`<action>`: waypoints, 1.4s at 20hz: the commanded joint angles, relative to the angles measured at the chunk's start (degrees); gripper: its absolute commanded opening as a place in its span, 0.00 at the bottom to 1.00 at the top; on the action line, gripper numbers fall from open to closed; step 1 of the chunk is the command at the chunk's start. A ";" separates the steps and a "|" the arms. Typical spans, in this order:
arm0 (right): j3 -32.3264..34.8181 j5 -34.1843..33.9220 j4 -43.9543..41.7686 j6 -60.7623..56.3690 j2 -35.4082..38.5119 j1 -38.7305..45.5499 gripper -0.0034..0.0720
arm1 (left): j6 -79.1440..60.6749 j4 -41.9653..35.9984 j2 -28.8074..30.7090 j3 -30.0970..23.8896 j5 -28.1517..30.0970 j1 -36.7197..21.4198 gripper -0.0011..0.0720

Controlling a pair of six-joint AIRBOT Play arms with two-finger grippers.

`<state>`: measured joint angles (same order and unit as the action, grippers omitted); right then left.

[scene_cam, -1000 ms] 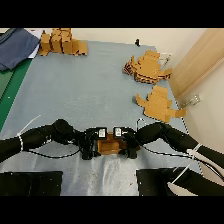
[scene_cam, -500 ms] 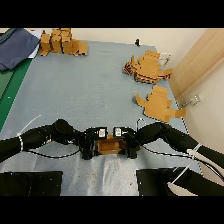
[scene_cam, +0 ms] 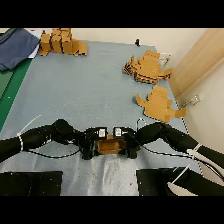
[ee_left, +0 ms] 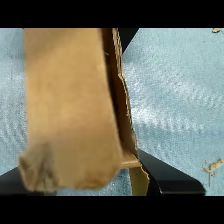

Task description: Fold the box.

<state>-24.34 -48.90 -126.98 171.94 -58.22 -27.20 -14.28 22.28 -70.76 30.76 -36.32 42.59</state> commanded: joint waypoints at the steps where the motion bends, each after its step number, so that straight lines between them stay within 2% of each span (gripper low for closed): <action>1: 0.02 0.04 2.38 0.02 0.02 -0.04 0.72 | 0.00 0.02 -0.02 0.02 -0.09 -0.07 0.60; 6: 0.00 -1.33 2.47 -0.04 0.13 -0.04 0.72 | 0.00 0.02 -0.02 0.02 -0.09 -0.07 0.60; 8: 0.00 -2.80 0.00 -0.02 0.13 -0.04 0.73 | 0.00 0.02 -0.02 0.02 -0.09 -0.07 0.60; 9: 0.00 -4.26 -0.07 0.00 0.13 -0.04 0.84 | 0.00 0.02 -0.02 0.02 -0.07 -0.07 0.60; 10: 0.00 -6.08 0.76 0.02 0.13 -0.04 1.00 | 0.00 0.02 -0.02 0.02 -0.09 -0.07 0.60; 14: -0.22 -6.80 1.95 0.02 0.13 0.04 1.00 | 0.00 0.02 -0.02 0.02 -0.09 -0.07 0.60; 16: -0.79 -6.88 5.27 -0.46 0.09 0.17 1.00 | 0.00 0.02 -0.02 0.02 -0.07 -0.07 0.60; 20: -0.85 -1.86 7.98 -4.37 0.09 1.75 1.00 | 0.00 0.02 -0.02 0.02 -0.09 -0.07 0.60; 28: -3.04 1.38 9.31 -4.55 0.09 2.23 1.00 | 0.00 0.02 -0.02 0.02 -0.09 -0.07 0.60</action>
